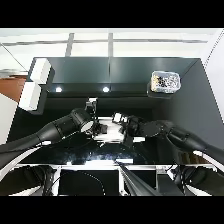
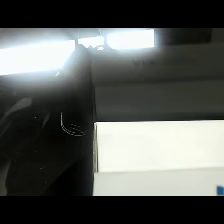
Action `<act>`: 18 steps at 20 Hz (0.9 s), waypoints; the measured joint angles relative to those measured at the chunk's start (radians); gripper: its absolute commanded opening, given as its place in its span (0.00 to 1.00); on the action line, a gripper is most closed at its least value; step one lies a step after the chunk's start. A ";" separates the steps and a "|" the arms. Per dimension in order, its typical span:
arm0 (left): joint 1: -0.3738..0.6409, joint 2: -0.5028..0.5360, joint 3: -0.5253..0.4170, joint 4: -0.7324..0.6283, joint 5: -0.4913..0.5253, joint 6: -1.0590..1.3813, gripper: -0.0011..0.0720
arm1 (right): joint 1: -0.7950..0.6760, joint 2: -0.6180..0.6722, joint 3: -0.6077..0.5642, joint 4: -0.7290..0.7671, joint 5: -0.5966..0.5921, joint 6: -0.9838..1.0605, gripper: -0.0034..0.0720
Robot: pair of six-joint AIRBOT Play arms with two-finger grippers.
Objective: Fold the box and place the chain.
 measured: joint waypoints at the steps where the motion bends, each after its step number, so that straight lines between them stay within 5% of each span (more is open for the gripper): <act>1: 0.000 0.000 0.000 0.002 0.004 0.000 0.05 | -0.027 0.031 0.001 -0.033 -0.019 0.063 0.07; 10: 0.000 0.000 0.000 0.003 -0.005 0.002 0.05 | -0.494 0.256 -0.037 -0.233 -0.426 0.885 0.07; 18: 0.000 0.000 0.000 0.004 -0.004 0.000 0.05 | -0.513 0.133 -0.179 0.030 -0.369 1.032 0.07</act>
